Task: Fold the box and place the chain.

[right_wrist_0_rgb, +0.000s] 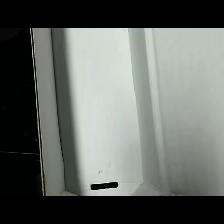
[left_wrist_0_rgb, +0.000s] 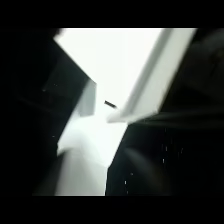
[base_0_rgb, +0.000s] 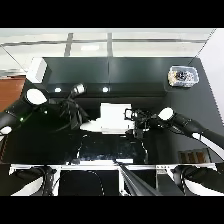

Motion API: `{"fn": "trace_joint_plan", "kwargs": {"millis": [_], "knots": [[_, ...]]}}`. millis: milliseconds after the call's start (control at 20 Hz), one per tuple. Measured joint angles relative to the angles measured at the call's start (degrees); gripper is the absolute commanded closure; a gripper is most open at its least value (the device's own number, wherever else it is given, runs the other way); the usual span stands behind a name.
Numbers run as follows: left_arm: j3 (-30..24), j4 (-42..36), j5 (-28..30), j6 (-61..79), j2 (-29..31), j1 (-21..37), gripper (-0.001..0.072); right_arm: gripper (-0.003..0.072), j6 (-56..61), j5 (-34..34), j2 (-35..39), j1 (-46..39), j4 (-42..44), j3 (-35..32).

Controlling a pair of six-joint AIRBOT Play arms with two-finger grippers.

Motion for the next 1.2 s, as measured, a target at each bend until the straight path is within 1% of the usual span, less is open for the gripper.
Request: {"fn": "trace_joint_plan", "kwargs": {"millis": [150,250,350,400,450,500,550,600,650,700,750,800,850,1200], "knots": [[-2.8,-0.2,3.0,14.8,-1.3,-1.8,-0.0002,0.0509,0.0,0.0,0.0,0.0,0.0,0.0],[-3.6,-0.3,6.2,21.9,-2.8,-3.6,-0.0001,0.0508,0.0,0.0,0.0,0.0,0.0,0.0],[-4.0,-1.2,10.5,26.1,-3.9,-5.1,0.0005,0.0508,0.0,0.0,0.0,0.0,0.0,0.0],[-4.1,-2.1,11.7,27.4,-4.3,-5.6,0.0006,0.0508,0.0,0.0,0.0,0.0,0.0,0.0],[-4.1,-3.5,12.9,28.5,-4.7,-6.0,0.0024,0.0508,0.0,0.0,0.0,0.0,0.0,0.0],[-4.2,-4.9,13.0,29.2,-5.0,-6.3,0.0028,0.0509,0.0,0.0,0.0,0.0,0.0,0.0],[-4.2,-5.8,13.0,29.9,-5.2,-6.5,0.0145,0.0509,0.0,0.0,0.0,0.0,0.0,0.0],[-4.3,-6.9,12.9,30.4,-5.4,-6.6,0.0289,0.0508,0.0,0.0,0.0,0.0,0.0,0.0],[-4.3,-7.9,12.3,31.0,-5.6,-6.8,0.0365,0.0509,0.0,0.0,0.0,0.0,0.0,0.0],[-4.3,-8.5,11.3,31.5,-5.7,-6.9,0.0404,0.0508,0.0,0.0,0.0,0.0,0.0,0.0],[-4.3,-9.5,10.9,32.0,-5.9,-7.0,0.0509,0.0508,0.0,0.0,0.0,0.0,0.0,0.0],[-4.3,-10.1,10.7,32.4,-5.9,-7.1,0.054,0.0509,0.0,0.0,0.0,0.0,0.0,0.0],[-4.3,-10.5,10.4,32.6,-6.1,-7.1,0.0547,0.0509,0.0,0.0,0.0,0.0,0.0,0.0],[-4.3,-15.3,12.3,33.5,-7.2,-7.8,0.0547,0.0509,0.1,-0.1,0.0,0.0,0.0,0.0]]}}
